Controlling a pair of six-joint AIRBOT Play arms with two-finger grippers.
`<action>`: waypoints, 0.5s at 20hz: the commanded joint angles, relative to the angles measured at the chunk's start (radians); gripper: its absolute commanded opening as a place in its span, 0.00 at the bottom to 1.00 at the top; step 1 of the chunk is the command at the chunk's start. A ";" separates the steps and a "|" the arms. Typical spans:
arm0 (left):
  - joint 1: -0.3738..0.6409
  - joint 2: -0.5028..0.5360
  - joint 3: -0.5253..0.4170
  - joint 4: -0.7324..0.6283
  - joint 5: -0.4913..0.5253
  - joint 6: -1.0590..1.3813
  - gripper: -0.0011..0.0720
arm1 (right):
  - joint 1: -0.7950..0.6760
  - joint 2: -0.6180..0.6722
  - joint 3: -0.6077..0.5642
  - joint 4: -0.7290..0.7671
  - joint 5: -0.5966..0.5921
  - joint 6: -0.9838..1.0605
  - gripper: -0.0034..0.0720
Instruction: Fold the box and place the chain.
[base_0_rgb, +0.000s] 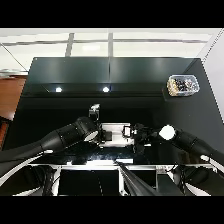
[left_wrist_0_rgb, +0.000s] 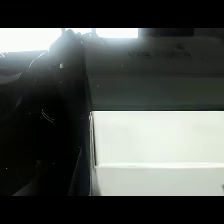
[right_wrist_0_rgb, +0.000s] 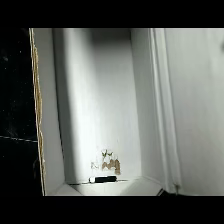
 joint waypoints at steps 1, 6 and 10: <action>0.000 -0.007 0.001 0.000 0.007 -0.002 0.39 | 0.000 0.000 0.000 0.000 0.000 0.000 0.52; 0.001 -0.011 0.001 0.005 0.007 -0.002 0.39 | 0.000 0.000 0.000 0.000 0.000 0.000 0.52; 0.001 -0.011 0.001 0.010 0.006 -0.002 0.39 | 0.000 0.000 0.000 0.000 0.000 0.000 0.52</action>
